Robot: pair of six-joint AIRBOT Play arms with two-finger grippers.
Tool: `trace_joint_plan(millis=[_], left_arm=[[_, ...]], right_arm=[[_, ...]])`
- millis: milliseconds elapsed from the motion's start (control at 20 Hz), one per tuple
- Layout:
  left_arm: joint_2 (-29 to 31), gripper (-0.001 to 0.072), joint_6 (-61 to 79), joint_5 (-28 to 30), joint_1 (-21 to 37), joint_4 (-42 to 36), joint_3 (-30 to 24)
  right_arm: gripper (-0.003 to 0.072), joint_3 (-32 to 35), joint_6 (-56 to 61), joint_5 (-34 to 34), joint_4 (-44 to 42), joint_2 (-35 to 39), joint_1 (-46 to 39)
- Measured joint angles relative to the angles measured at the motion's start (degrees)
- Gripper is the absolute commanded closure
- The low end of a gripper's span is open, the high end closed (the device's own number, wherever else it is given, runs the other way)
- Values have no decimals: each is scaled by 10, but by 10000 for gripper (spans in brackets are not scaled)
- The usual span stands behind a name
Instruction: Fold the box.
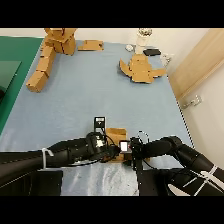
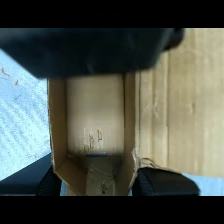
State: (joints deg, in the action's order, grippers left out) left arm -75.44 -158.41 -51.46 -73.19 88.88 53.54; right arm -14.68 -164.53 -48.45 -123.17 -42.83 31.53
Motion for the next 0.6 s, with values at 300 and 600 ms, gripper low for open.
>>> trace_joint_plan(millis=[300, 600], left_arm=[[-36, 356, -16, -13, -19, 9, 23], [-45, 696, -19, -36, -24, 12, 27]], right_arm=[[174, 0, 0, 0, 0, 0, 0], [174, 0, 1, -2, 2, 0, -1]])
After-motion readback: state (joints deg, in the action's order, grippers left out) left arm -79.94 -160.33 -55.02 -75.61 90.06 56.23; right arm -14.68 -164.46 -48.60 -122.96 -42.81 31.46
